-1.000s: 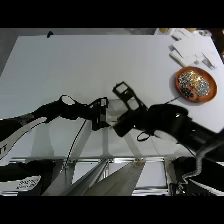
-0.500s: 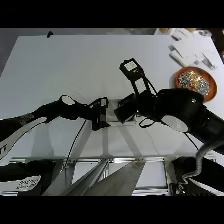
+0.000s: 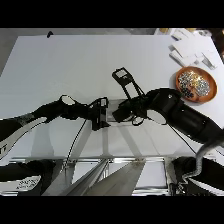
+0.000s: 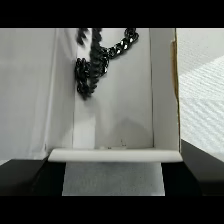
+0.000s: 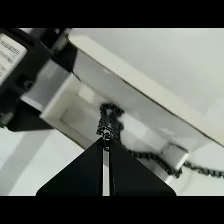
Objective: Fold the box and place the chain.
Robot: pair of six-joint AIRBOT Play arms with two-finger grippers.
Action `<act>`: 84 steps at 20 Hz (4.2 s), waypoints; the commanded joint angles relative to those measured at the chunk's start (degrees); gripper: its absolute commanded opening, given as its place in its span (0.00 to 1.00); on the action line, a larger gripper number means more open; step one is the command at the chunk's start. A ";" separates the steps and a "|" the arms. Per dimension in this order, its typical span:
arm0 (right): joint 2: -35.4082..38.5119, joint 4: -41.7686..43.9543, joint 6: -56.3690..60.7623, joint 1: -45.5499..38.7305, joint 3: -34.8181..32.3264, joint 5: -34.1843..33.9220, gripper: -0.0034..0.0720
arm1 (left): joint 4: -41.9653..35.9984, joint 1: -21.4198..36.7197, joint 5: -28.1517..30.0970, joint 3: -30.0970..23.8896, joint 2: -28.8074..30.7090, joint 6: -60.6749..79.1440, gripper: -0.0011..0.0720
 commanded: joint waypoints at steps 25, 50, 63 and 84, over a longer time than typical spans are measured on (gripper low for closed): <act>-5.64 5.90 -12.63 -28.98 -10.03 2.29 0.50 | 0.00 0.00 0.00 -0.02 0.00 0.02 0.16; 3.50 4.35 -9.05 -23.19 -10.01 3.28 0.07 | 0.00 0.00 0.00 -0.02 0.00 0.02 0.16; 10.27 19.06 -7.58 -4.76 -10.01 -14.03 0.07 | 0.00 0.00 -0.31 -0.02 0.00 0.02 0.16; 5.79 20.87 -10.10 -10.64 -4.92 -9.77 0.28 | 0.00 0.00 -0.39 -0.02 0.00 0.02 0.16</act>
